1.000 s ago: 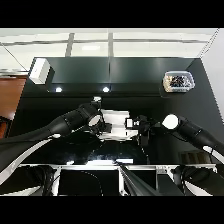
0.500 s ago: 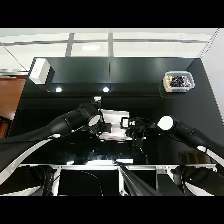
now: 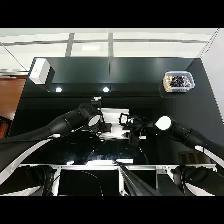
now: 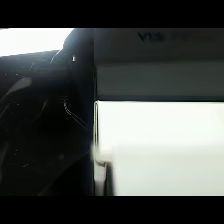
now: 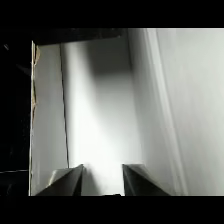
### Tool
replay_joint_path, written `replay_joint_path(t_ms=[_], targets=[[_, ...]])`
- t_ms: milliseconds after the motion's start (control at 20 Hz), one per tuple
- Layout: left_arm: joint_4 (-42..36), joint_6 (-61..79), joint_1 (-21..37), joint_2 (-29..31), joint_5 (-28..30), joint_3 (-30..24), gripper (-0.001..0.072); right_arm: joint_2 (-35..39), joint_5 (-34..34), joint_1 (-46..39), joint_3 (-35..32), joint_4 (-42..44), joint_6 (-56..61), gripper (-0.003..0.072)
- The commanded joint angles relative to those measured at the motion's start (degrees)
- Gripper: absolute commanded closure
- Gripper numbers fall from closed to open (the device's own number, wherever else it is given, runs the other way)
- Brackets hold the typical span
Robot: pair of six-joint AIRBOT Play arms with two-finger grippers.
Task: Fold the box and place the chain.
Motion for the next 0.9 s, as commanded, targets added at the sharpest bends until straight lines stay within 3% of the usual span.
replay_joint_path(t_ms=[0, 100, 150, 200, 300, 450, 600, 700, 850], targets=[[0.02, 0.0, -0.02, 0.02, 0.44, 0.02, 0.0685, -0.02, -0.02, 0.07, -0.02, 0.13, 0.7, 0.0615], [0.02, 0.0, -0.02, 0.02, 0.96, 0.02, 0.0685, -0.02, -0.2, 0.07, -0.02, 0.63, 1.66, 0.0408], [0.02, 0.0, -0.02, 0.02, 1.11, 0.02, 0.0685, -0.02, -0.15, 0.04, -0.02, 0.35, 1.99, 0.0579], [0.02, -0.02, -0.02, 0.02, 1.14, 0.02, 0.0685, 0.02, -0.15, -0.26, 0.0, -0.39, 2.8, 0.0677], [0.02, 0.0, -0.02, 0.04, 1.05, 0.02, 0.0685, 1.38, -0.13, -1.7, 0.02, -2.67, 10.58, 0.0678], [0.02, 0.0, 0.0, 0.02, 0.98, 0.02, 0.0685, 10.36, 4.59, -8.2, 0.39, -10.99, 34.49, 0.0678], [0.02, 0.0, 0.0, 0.02, 1.05, 0.02, 0.0685, 20.48, 13.81, -19.52, 0.83, -26.18, 58.84, 0.0678], [0.0, 0.0, 0.0, 0.02, 1.03, 0.02, 0.0685, 23.1, 18.97, -29.51, 0.66, -34.49, 70.79, 0.0678], [0.02, 0.0, 0.0, 0.04, 0.83, 0.02, 0.0685, 22.8, 18.62, -39.08, -4.92, -29.79, 82.09, 0.068]])
